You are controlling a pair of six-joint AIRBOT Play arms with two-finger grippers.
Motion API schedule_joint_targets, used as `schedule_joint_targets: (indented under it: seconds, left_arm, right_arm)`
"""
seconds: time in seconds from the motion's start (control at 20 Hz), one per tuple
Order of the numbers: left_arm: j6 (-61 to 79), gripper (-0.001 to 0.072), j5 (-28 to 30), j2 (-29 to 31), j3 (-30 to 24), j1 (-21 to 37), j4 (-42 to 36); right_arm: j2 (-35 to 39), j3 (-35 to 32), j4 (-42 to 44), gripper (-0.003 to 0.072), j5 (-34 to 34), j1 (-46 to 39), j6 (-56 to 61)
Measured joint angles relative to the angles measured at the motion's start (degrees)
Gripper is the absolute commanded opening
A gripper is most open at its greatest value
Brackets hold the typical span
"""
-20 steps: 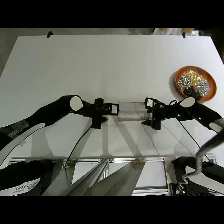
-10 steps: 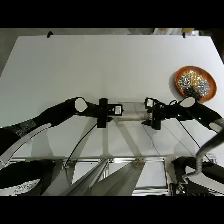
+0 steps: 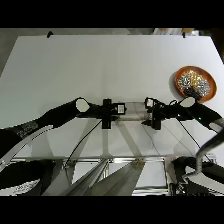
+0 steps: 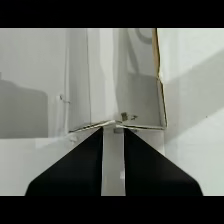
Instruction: Fold the box and place the chain.
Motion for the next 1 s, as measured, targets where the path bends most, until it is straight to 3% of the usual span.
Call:
schedule_joint_targets:
  seconds: [0.3, 0.4, 0.65, 0.7, 0.75, 0.8, 1.0]
  left_arm:
    - [1.42, 0.0167, 2.73, -2.03, 0.0, -1.86, -5.42]
    - [1.6, 0.0272, 2.99, -2.29, 0.0, -2.21, -6.43]
    - [-4.35, 0.0265, 2.19, -0.42, -0.02, -1.05, -4.85]
    - [-7.5, 0.0194, 1.44, 0.87, -0.02, -0.22, -3.28]
    - [-11.3, 0.0061, 0.68, 2.29, -0.02, 0.74, -1.25]
    - [-16.44, 0.0001, -0.46, 4.04, -0.02, 1.88, 1.53]
    - [-43.98, 0.0, -9.62, 10.73, 0.0, 6.49, 17.99]
  right_arm:
    - [0.0, 0.0, -0.02, 0.0394, 0.0, 0.0, -0.04]
    - [0.0, 0.0, -0.02, 0.0394, 0.02, 0.0, -0.07]
    - [0.0, 0.0, 0.0, 0.0394, -0.04, 0.0, -0.02]
    - [0.0, 0.0, 0.02, 0.0394, -0.07, 0.0, -0.02]
    - [0.0, 0.0, 0.02, 0.0394, -0.07, 0.0, -0.02]
    - [0.0, 0.0, 0.02, 0.0394, -0.04, 0.0, -0.04]
    - [0.0, 0.0, 0.0, 0.0394, -0.04, 0.0, -0.07]
